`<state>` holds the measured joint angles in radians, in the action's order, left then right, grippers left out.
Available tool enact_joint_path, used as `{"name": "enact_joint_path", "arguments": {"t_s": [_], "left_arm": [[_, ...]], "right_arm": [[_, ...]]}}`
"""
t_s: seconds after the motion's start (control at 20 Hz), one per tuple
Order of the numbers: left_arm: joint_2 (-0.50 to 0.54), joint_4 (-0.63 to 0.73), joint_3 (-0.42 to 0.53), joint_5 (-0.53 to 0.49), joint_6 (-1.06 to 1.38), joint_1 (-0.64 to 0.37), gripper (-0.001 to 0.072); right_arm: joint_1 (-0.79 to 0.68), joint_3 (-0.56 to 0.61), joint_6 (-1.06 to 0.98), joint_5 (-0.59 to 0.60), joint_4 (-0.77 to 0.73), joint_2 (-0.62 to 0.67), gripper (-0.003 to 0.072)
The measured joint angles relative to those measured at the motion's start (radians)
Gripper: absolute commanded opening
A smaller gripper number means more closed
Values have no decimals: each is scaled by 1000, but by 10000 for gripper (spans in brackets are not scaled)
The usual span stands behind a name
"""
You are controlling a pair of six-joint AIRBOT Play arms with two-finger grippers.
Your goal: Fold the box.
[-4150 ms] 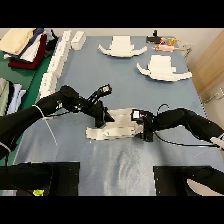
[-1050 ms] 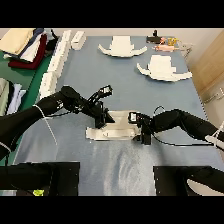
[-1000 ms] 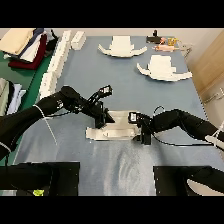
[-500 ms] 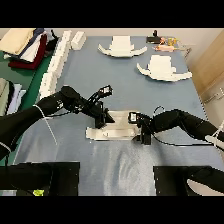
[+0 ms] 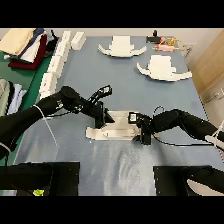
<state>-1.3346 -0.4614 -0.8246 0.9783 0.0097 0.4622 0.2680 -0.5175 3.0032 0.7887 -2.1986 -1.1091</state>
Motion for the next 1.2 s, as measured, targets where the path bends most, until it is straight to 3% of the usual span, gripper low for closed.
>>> {"name": "enact_joint_path", "arguments": {"t_s": [0.2,0.25,0.3,0.35,0.6,0.75,0.8,0.85,0.9,1.05,1.2], "left_arm": [[0,9,0,0,-7,0,18],[0,11,0,1,-17,0,64],[0,11,0,-2,-34,-1,385],[0,-1,0,-15,-55,-3,558],[29,-55,0,32,-204,-50,559],[90,-157,0,101,-344,-82,555],[113,-198,0,127,-406,-90,416],[134,-232,0,158,-473,-93,79],[154,-265,0,193,-548,-97,16],[185,-308,6,315,-753,-88,16],[192,-243,23,329,-917,-14,15]], "right_arm": [[0,0,-1,-1,-1,0,507],[0,0,0,0,0,0,507],[0,0,0,-1,-1,0,507],[0,1,0,1,0,0,507],[0,0,1,0,0,0,507],[0,1,1,-1,0,0,507],[0,1,1,-2,0,0,507],[0,0,1,-1,0,0,507],[0,1,1,-2,0,0,507],[0,1,1,-2,0,0,507],[0,1,1,-2,0,0,507]]}}
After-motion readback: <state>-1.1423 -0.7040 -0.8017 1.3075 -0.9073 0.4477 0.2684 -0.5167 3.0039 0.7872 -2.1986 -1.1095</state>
